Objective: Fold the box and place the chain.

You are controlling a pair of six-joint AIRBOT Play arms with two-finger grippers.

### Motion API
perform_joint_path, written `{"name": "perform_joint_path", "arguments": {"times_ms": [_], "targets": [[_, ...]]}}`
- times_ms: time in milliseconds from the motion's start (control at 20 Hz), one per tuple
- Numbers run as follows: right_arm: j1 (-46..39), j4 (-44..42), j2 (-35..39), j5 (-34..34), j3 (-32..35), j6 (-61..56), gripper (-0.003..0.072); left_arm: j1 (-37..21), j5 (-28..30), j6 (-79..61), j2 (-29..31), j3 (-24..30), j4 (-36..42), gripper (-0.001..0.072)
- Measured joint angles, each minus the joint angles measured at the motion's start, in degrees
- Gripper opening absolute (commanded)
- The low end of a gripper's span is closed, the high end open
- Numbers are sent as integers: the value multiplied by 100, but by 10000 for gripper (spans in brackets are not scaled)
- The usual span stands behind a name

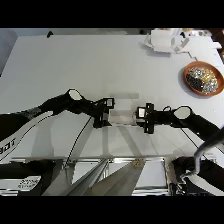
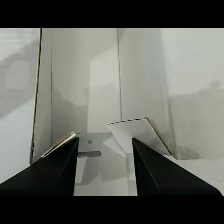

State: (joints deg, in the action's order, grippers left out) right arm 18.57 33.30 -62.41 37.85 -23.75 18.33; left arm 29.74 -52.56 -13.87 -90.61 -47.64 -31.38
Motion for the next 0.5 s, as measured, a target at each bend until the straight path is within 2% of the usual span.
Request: {"name": "perform_joint_path", "arguments": {"times_ms": [100, 150, 250, 300, 500], "targets": [[0, -37, -22, 0, 0, 13, 397, 0, 0, 0, 0, 0, 0, 171], [0, -50, -26, 0, 0, 13, 356, 0, 0, 0, 0, 0, 0, 171], [0, -37, 7, -17, 0, -50, 123, 0, 0, -4, 0, 0, 0, 171], [4, -33, 72, 2, 0, -168, 51, 0, 0, -2, 0, 0, 0, 171], [0, 673, 577, 55, 0, -1292, 35, 2, 13, 0, 0, 0, 4, 171]]}}
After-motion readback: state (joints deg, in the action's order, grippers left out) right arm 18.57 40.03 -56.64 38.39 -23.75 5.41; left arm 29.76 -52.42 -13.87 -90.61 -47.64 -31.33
